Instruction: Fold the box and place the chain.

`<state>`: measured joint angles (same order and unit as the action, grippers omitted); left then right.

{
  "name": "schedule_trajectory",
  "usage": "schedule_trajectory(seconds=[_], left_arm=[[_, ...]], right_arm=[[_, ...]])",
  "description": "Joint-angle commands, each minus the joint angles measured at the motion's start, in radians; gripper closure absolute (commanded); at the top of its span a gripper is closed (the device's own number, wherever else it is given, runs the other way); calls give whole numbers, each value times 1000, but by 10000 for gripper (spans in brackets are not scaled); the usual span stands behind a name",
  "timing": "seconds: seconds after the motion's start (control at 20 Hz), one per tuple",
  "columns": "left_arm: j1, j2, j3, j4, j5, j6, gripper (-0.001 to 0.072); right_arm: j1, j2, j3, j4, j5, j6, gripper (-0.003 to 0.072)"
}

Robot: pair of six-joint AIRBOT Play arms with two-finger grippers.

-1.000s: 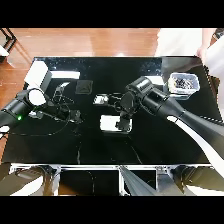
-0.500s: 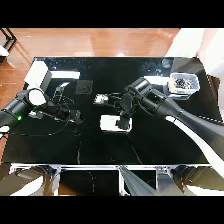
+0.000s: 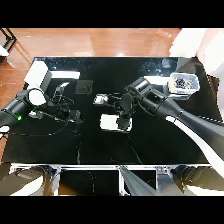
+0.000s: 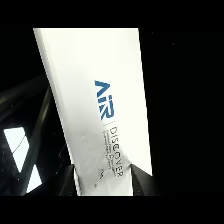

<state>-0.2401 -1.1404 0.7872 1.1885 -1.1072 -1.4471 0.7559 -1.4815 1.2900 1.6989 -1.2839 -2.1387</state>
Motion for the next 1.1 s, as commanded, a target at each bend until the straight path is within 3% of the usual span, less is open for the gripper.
schedule_trajectory(seconds=[0.0, 0.85, 0.9, 1.05], left_arm=[[0, -1, 0, 0, 0, 0, 78], [0, -1, 0, 0, 0, 0, 78], [0, -1, 0, 0, 0, 0, 78], [0, -1, 0, 0, 0, 0, 78]], right_arm=[[0, 8, 1, 2, -20, 1, 355], [-2, 14, 16, 1, -21, 0, 358], [-2, 14, 16, -2, -21, 0, 440], [-2, 14, 16, -6, -21, 0, 448]])
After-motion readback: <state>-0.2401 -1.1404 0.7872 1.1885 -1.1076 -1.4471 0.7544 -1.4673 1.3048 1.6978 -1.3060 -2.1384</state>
